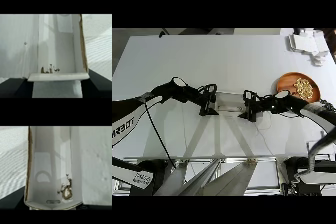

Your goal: Fold the box and place the chain.

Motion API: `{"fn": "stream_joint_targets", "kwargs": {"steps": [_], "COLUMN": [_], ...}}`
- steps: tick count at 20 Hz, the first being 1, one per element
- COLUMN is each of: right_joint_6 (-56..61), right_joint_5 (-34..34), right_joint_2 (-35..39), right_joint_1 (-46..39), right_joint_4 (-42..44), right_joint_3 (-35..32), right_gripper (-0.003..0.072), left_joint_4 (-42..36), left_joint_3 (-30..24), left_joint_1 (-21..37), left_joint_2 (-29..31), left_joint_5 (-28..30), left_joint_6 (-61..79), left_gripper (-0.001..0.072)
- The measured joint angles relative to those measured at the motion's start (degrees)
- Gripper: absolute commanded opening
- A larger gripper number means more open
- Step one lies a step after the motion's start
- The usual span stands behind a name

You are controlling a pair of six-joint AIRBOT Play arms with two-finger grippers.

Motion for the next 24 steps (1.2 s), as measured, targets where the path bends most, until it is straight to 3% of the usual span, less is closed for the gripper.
{"fn": "stream_joint_targets", "kwargs": {"steps": [4,5,7,14,16,18,19,20,24], "right_joint_6": [0.0,0.0,0.0,5.8,10.6,15.5,17.7,19.7,27.0], "right_joint_5": [0.0,0.0,0.0,-3.6,-4.1,-4.0,-3.4,-2.9,0.1], "right_joint_2": [0.0,0.0,0.0,4.2,7.3,11.0,13.1,15.1,22.8], "right_joint_1": [0.0,0.0,0.0,-0.7,-1.0,-1.2,-1.2,-1.3,-1.3], "right_joint_4": [0.0,0.0,0.0,-8.9,-14.2,-19.0,-21.2,-23.1,-27.3], "right_joint_3": [0.0,0.0,0.0,0.0,0.0,0.0,0.0,0.0,0.0], "right_gripper": [0.0386,0.0414,0.0666,0.067,0.0591,0.0322,0.0111,0.0013,0.0009], "left_joint_4": [0.0,0.0,0.0,-0.1,-0.1,-0.1,-0.1,0.0,0.0], "left_joint_3": [0.0,0.0,0.0,0.0,0.0,0.0,0.0,0.0,0.0], "left_joint_1": [0.0,0.0,0.0,0.0,0.0,0.0,0.0,0.0,0.0], "left_joint_2": [0.0,0.0,0.0,0.0,0.0,0.0,0.0,0.0,0.0], "left_joint_5": [0.0,0.1,0.1,0.5,0.5,0.5,0.4,0.3,0.2], "left_joint_6": [0.0,0.0,0.0,-0.1,-0.1,0.0,0.0,0.0,0.0], "left_gripper": [0.0214,0.0214,0.0214,0.0214,0.0214,0.0214,0.0214,0.0214,0.0214]}}
